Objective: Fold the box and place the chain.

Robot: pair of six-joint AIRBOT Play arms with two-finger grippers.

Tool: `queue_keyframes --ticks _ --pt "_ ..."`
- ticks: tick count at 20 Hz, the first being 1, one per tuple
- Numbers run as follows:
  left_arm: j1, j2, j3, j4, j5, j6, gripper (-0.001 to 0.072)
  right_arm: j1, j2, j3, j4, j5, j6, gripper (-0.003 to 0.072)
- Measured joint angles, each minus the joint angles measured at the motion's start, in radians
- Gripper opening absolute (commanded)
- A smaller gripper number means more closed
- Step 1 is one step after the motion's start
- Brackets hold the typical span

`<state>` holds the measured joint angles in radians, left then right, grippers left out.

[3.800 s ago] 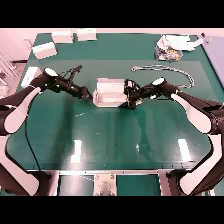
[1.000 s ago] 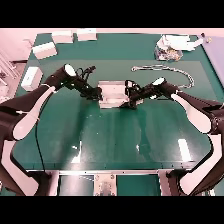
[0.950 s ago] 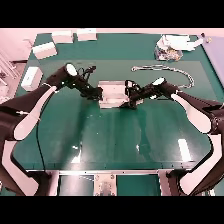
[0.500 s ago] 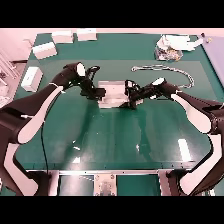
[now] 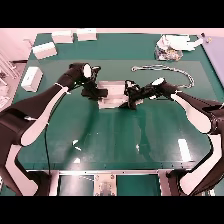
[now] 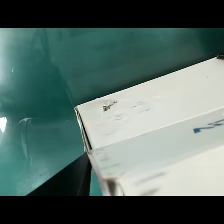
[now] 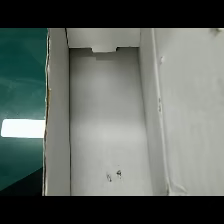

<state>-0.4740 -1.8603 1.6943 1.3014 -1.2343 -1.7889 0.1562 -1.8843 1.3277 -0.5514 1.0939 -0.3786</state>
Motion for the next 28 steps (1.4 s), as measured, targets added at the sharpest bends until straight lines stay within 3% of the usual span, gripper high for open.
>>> queue_keyframes --ticks 17,28 --pt "-0.022 0.000 0.048 0.082 -0.100 -0.085 0.0240 -0.002 0.000 0.000 0.002 -0.008 0.002 0.0558" --pt "-0.022 -0.003 0.050 0.097 -0.067 -0.088 0.0239 -0.002 0.000 0.000 0.001 -0.003 0.002 0.0557"
